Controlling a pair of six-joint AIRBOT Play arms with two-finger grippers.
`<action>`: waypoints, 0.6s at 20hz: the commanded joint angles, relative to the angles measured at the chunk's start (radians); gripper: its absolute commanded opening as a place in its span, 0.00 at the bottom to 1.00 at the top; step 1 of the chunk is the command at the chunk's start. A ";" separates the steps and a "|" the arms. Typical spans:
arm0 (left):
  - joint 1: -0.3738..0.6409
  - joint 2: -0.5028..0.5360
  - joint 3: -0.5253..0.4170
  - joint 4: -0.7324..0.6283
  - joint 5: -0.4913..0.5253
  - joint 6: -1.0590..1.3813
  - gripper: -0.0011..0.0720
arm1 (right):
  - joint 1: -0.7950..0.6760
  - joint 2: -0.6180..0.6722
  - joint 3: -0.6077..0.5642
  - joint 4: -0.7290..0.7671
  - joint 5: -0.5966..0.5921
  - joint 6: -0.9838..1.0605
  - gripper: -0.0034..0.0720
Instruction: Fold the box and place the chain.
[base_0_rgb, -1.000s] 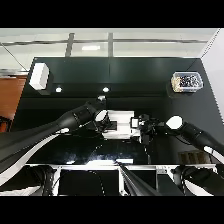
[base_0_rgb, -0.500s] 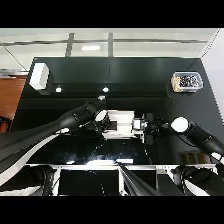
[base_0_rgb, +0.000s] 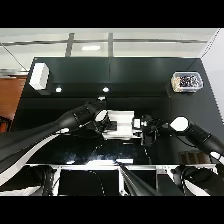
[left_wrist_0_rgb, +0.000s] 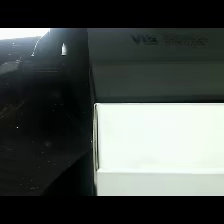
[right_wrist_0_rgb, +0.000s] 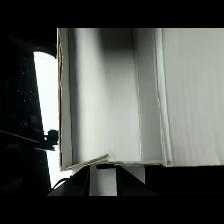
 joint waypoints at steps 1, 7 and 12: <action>0.001 0.000 0.000 -0.001 0.002 -0.001 0.05 | 0.018 -0.045 0.000 0.165 -0.033 0.005 0.28; 0.001 0.000 0.000 -0.001 0.002 -0.001 0.05 | 0.034 -0.079 0.000 0.177 -0.041 0.032 0.28; 0.001 0.000 0.000 -0.001 0.002 -0.001 0.05 | 0.034 -0.079 0.000 0.170 -0.080 0.065 0.59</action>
